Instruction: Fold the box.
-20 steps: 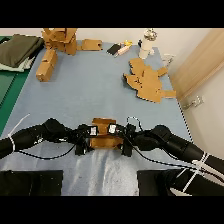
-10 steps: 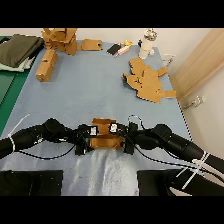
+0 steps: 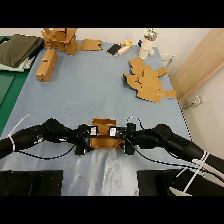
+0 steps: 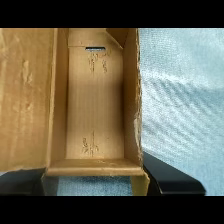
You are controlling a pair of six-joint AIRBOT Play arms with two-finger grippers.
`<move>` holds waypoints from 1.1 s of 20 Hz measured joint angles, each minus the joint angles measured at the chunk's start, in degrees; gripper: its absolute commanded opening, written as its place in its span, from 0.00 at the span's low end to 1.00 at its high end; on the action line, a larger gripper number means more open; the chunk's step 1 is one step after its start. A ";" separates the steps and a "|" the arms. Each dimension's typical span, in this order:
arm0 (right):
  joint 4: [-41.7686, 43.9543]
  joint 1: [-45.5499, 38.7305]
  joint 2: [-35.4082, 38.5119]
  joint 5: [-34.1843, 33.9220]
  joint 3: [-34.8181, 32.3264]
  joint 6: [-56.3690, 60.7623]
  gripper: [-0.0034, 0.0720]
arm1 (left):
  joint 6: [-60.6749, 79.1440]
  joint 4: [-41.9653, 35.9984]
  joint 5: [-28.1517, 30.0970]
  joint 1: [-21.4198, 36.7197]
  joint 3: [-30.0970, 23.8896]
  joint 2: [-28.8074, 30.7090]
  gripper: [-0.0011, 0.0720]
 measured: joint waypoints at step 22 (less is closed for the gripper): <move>9.03 4.90 -0.13 3.45 0.00 -11.69 0.43 | 0.07 0.00 0.00 0.00 0.00 0.00 0.71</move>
